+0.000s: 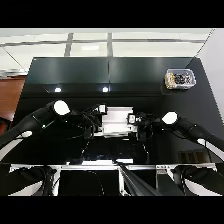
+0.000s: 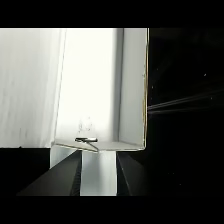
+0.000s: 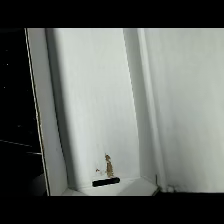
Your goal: Fold the box and place the chain.
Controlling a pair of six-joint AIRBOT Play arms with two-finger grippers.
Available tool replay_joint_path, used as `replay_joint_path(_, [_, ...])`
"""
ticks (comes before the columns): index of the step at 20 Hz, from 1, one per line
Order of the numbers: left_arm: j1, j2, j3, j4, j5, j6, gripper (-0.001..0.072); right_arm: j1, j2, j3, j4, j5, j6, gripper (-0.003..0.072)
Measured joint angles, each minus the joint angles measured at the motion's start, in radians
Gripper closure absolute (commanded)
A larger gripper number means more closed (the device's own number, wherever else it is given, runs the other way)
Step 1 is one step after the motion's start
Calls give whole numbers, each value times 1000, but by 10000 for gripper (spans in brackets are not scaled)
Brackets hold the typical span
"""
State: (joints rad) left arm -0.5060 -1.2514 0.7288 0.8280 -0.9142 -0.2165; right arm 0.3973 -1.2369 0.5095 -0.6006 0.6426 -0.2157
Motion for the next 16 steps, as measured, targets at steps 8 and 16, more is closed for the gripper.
replay_joint_path(8, [-13, -44, -1, -95, 54, 0, 457, 0, 0, 0, 0, 0, 1, 560])
replay_joint_path(16, [-48, -80, -1, -90, 84, 0, 407, 0, 0, 0, 0, 0, 0, 560])
